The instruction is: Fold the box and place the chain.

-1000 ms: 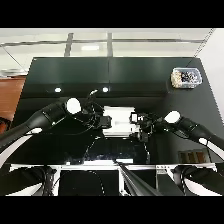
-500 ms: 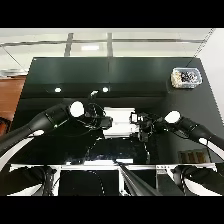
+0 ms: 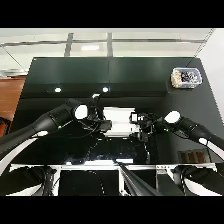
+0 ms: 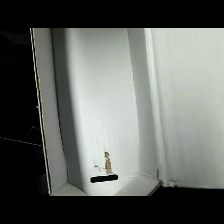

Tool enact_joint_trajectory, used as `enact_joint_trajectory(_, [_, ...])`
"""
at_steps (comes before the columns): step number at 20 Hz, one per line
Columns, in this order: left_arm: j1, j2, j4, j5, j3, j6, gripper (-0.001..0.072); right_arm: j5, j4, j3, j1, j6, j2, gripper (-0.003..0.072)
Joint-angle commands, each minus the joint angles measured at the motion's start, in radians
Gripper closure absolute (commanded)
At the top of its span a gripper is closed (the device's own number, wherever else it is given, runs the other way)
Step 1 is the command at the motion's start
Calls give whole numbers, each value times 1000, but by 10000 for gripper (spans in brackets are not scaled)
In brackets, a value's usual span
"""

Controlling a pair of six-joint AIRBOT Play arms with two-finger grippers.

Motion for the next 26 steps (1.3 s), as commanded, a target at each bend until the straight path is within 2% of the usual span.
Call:
enact_joint_trajectory(1, [-3,-39,35,-35,51,-20,349,1,-1,0,0,0,0,381])
enact_joint_trajectory(5, [-53,-105,227,-152,142,-169,348,1,-1,0,0,0,0,381])
enact_joint_trajectory(7, [-92,-130,268,-166,171,-205,348,1,-1,0,0,-1,0,381])
enact_joint_trajectory(11, [-132,-160,264,-152,181,-282,348,14,-1,0,0,0,0,381])
enact_joint_trajectory(20, [-134,-163,260,-131,181,-356,360,27,-2,0,0,-1,0,381])
enact_joint_trajectory(21, [-134,-163,259,-130,181,-356,416,26,-2,0,0,-1,0,381])
enact_joint_trajectory(22, [-134,-163,259,-130,181,-355,585,26,-2,0,0,0,0,381])
enact_joint_trajectory(23, [-134,-163,259,-128,181,-355,685,26,-2,0,0,0,0,381])
enact_joint_trajectory(26, [-134,-163,259,-129,181,-355,686,26,-2,0,0,-1,0,381])
